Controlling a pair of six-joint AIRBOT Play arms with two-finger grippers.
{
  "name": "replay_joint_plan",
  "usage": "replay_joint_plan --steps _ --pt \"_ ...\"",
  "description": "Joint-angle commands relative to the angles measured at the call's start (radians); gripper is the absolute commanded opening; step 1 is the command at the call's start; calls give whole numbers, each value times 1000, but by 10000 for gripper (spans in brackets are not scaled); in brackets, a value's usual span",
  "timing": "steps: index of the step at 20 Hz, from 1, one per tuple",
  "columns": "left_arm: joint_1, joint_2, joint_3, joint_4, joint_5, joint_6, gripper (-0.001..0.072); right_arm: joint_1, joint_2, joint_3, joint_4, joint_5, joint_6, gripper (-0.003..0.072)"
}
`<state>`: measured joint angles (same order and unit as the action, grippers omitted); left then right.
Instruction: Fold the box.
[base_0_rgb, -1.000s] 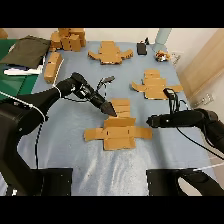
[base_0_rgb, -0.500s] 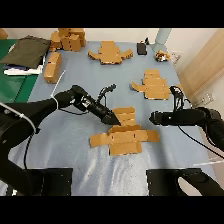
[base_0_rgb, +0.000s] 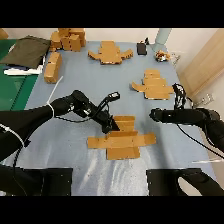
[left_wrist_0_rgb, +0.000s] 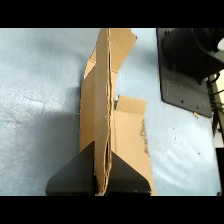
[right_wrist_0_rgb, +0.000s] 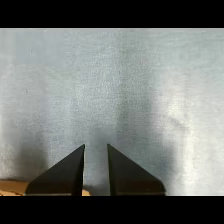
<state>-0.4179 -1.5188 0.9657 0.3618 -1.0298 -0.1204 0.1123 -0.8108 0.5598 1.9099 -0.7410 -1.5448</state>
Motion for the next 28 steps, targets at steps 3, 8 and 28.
replay_joint_plan --steps 3,8,28 --pt "-37 8 -5 43 43 -11 13 -1 0 0 0 14 1 212" --pt "-35 8 -5 47 32 -11 14 -1 0 0 1 14 1 212" --pt "-6 21 -19 -90 65 73 14 -1 0 0 -2 -3 1 92"
